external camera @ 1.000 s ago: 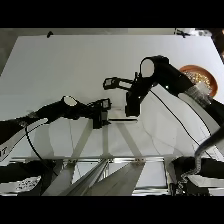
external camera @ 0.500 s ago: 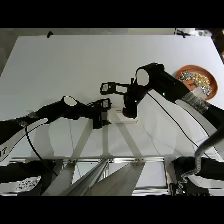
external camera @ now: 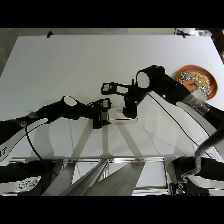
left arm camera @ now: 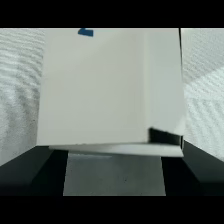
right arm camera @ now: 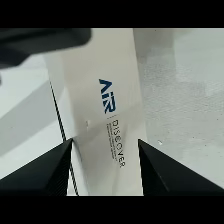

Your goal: Fold the box and place the chain.

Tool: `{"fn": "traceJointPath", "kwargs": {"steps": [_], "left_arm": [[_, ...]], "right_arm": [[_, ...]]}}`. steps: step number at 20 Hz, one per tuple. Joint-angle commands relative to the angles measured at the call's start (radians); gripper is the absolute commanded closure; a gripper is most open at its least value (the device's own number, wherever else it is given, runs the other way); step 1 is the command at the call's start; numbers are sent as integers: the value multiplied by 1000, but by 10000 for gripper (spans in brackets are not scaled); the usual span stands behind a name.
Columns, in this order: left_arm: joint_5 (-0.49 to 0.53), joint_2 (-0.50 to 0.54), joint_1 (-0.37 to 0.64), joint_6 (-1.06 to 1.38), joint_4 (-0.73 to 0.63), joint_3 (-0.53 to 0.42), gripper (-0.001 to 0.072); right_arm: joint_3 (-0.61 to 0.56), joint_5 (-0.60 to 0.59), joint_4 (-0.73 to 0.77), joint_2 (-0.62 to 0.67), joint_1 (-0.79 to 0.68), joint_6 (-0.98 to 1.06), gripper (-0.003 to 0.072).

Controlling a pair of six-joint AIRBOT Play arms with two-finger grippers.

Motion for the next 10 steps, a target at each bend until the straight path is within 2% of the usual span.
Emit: {"fn": "traceJointPath", "kwargs": {"steps": [1, 10], "left_arm": [[0, 1, 0, 3, 2, 0, 499], [0, 1, 0, 3, 2, 0, 499]], "right_arm": [[-21, -37, -10, 2, 1, 15, 291], [-34, -64, -63, 7, 0, 60, 291]]}}
